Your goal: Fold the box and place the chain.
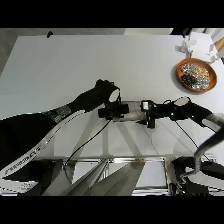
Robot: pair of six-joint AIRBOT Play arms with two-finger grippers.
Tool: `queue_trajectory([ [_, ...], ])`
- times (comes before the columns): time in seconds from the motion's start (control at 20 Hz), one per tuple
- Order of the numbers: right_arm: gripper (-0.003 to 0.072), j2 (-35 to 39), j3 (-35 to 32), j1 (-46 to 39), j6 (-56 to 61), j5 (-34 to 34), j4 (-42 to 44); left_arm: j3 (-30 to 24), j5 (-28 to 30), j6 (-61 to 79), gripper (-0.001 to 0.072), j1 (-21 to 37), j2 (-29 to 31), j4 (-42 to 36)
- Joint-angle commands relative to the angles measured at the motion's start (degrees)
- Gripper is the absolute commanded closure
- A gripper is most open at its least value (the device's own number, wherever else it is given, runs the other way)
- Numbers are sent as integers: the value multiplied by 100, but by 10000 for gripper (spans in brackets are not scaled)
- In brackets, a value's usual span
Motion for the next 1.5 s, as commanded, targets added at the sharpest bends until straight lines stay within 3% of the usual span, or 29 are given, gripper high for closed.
queue_trajectory([
  [0.0, 272, 4, 0, -2, 2, 2, 2, 37, -46, -378, 448, -17, -46, 319],
  [0.1, 272, 4, 0, 0, 0, 2, 2, 37, -13, -382, 468, -55, -46, 470],
  [0.15, 272, 4, 0, -2, 2, 2, 2, 37, -15, -455, 512, -85, -46, 544],
  [0.3, 272, 4, 0, -2, 2, 2, 2, 37, -15, -619, 522, -140, -52, 621],
  [0.4, 272, 4, 0, -2, 2, 2, 2, 35, -15, -632, 649, -186, -52, 619],
  [0.55, 272, 4, 0, -2, 2, 2, 2, 37, -15, -632, 704, -236, -111, 619],
  [0.7, 272, 4, 0, 0, 2, 2, 2, 35, -42, -623, 699, -297, -190, 616],
  [0.85, 272, 4, 0, -2, 2, 2, 2, 35, -55, -564, 551, -299, -219, 623],
  [1.05, 272, 4, 0, -2, 2, 2, 2, 35, -52, -535, 565, -297, -227, 680],
  [1.1, 272, 4, 0, -2, 0, 2, 2, 35, -55, -487, 611, -297, -227, 680],
  [1.15, 272, 4, 0, -2, 2, 2, 2, 35, -57, -435, 701, -297, -227, 680],
  [1.45, 272, 4, 0, -2, 2, 2, 2, 35, -57, -417, 701, -275, -225, 678],
])
